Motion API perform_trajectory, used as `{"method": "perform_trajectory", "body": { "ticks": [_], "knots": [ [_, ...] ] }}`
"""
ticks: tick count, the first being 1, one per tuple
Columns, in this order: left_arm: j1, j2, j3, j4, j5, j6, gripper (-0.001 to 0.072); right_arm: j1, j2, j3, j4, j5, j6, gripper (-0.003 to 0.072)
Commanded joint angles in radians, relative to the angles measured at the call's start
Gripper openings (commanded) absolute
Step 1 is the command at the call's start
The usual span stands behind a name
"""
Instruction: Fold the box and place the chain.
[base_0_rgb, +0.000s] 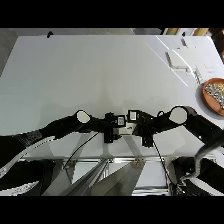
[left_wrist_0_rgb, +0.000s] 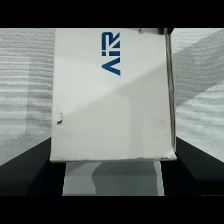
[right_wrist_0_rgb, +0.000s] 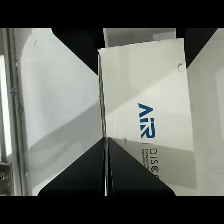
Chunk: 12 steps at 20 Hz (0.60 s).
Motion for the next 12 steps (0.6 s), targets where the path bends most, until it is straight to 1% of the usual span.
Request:
{"method": "perform_trajectory", "body": {
  "ticks": [1, 4, 7, 9, 12],
  "knots": [
    [0.0, 0.001, 0.0, -0.001, -0.001, -0.002, 0.0332, 0.001, -0.01, -0.016, -0.021, -0.02, 0.0, 0.0019],
    [0.0, 0.001, 0.0, -0.002, -0.001, -0.002, 0.0332, 0.0, 0.006, -0.016, -0.023, -0.019, 0.003, 0.0019],
    [0.0, 0.001, 0.0, -0.002, -0.001, -0.002, 0.0331, -0.02, 0.09, -0.016, -0.028, -0.029, 0.068, 0.0019],
    [0.0, 0.001, 0.0, -0.002, -0.001, -0.002, 0.0332, -0.082, 0.167, -0.016, -0.042, -0.023, 0.132, 0.0019],
    [0.0, 0.001, 0.0, -0.002, -0.001, -0.002, 0.0332, -0.208, 0.27, -0.016, -0.132, -0.029, 0.262, 0.0019]
  ]
}}
